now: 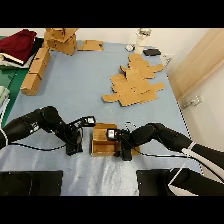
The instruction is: Fold the box.
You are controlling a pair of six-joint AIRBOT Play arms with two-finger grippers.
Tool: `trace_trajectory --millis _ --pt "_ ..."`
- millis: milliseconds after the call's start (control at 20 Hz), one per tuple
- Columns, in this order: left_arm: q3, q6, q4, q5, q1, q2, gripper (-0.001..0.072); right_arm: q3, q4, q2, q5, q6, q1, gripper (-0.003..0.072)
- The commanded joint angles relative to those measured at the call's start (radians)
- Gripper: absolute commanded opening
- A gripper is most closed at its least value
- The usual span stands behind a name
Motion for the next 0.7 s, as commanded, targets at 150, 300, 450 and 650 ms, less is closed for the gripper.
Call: trace_trajectory --millis 150,300,450,650 --pt "-0.1 0.306 -0.158 0.28 -0.026 0.084 0.072 0.0 0.0 0.0 -0.001 0.0 0.0 0.0494" --pt "-0.146 0.318 -0.198 0.274 -0.025 0.114 0.072 0.0 0.0 0.0 0.0 0.0 0.0 0.0494" --pt "-0.178 0.424 -0.242 0.256 -0.032 0.113 0.072 0.0 0.0 0.0 0.0 0.0 0.0 0.0494" --pt "-0.181 0.446 -0.316 0.291 -0.079 0.107 0.072 0.0 0.0 0.0 0.0 0.0 0.0 0.0494"
